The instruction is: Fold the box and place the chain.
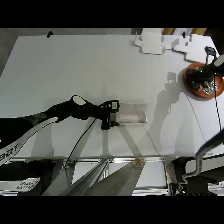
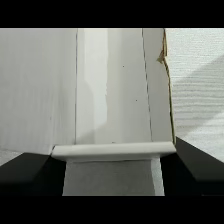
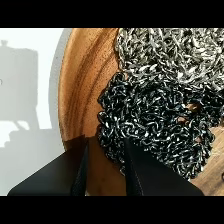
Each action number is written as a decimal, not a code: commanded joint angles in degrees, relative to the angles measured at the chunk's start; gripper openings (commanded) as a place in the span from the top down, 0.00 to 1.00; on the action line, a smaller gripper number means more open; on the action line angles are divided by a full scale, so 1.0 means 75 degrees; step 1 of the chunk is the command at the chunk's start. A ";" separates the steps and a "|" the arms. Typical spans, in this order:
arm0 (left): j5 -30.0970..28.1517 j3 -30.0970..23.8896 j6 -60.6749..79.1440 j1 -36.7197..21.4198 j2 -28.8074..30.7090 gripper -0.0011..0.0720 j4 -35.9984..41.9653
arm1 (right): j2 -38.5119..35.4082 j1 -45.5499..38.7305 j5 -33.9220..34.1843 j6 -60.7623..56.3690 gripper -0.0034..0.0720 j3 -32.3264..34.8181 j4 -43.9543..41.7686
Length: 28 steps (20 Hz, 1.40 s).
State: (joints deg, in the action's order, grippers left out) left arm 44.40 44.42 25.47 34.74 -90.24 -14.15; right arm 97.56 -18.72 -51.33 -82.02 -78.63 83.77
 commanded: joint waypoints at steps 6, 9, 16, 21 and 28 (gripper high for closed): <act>-0.0003 0.0003 0.0000 -0.0003 0.0003 0.61 0.0000 | 0.0219 -0.0006 -0.0090 0.0000 0.84 -0.0006 0.0050; 0.0000 0.0003 0.0000 -0.0003 0.0003 0.61 0.0000 | 0.0140 -0.0006 -0.0201 0.0003 0.93 -0.0006 0.0093; 0.0000 0.0003 0.0000 0.0000 0.0003 0.61 0.0000 | -0.1239 -0.0003 -0.0600 0.0003 0.93 -0.0006 0.0111; 0.0000 0.0003 0.0000 -0.0003 0.0003 0.61 0.0000 | -0.2652 -0.0003 -0.1478 0.0219 0.93 -0.0003 -0.0522; -0.0003 0.0003 0.0003 -0.0003 0.0003 0.61 0.0000 | -0.4083 0.0458 -0.3328 0.0749 0.93 0.0015 -0.1757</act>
